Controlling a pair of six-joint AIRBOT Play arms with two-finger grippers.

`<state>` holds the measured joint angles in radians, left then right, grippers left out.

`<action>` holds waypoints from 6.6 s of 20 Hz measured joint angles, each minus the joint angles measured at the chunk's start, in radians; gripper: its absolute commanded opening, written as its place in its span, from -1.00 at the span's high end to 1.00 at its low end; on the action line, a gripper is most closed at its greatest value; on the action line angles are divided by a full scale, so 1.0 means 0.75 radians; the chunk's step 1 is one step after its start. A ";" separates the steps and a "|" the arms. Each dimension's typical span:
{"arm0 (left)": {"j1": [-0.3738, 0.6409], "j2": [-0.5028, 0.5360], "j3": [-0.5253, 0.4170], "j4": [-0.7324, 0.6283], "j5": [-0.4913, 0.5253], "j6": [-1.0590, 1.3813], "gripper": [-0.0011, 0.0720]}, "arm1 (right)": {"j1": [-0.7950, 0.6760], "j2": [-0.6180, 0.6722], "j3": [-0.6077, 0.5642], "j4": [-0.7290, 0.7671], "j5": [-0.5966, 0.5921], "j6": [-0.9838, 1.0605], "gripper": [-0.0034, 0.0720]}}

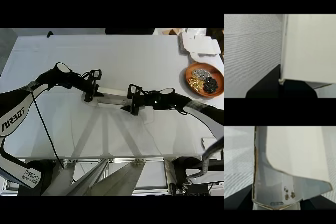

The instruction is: Fold the box and place the chain.

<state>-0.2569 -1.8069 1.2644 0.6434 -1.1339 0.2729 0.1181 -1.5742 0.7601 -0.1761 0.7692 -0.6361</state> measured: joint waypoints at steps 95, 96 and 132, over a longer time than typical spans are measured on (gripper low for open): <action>0.151 0.372 -0.208 0.234 0.036 -0.302 -0.45 | 0.002 -0.001 0.000 -0.006 0.002 -0.001 -0.41; 0.139 0.362 -0.229 0.226 0.065 -0.242 -0.45 | 0.002 -0.001 0.000 -0.006 0.002 -0.001 -0.41; 0.054 0.210 -0.283 0.091 0.070 0.141 -0.14 | 0.002 -0.001 0.000 -0.006 0.003 -0.002 -0.41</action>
<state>-0.2161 -1.6497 1.0519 0.7113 -1.0813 0.3790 0.1192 -1.5745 0.7601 -0.1806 0.7712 -0.6373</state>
